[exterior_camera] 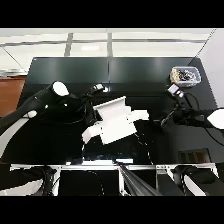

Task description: Fold the box and place the chain.

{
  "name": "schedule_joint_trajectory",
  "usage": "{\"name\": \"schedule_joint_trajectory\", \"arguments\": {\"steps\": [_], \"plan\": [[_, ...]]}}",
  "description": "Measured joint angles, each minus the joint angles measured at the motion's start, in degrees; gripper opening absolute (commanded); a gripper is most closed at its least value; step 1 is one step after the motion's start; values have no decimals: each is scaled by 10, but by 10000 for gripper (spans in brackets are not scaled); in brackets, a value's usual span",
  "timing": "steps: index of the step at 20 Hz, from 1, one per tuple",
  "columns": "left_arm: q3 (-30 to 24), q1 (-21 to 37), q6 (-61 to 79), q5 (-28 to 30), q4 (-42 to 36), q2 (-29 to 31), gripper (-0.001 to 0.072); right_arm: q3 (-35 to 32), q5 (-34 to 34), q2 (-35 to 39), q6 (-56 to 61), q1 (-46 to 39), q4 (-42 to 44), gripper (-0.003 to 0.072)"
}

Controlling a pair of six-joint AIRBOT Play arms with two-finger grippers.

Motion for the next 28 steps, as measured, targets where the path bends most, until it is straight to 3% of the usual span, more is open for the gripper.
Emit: {"name": "schedule_joint_trajectory", "arguments": {"steps": [4, 9, 20, 28], "plan": [[-28, -28, 143, 82, 5, 14, 30, 6, -45, -49, -137, 61, 9, 627], [-34, -40, 207, 143, 12, -8, 30, 6, -57, -114, -220, 108, 38, 627], [-32, -43, 228, 144, 33, -36, 31, -44, -77, -181, -388, 132, 172, 627], [-32, -43, 228, 132, 36, -37, 31, -49, -103, -225, -450, 165, 214, 627]]}}
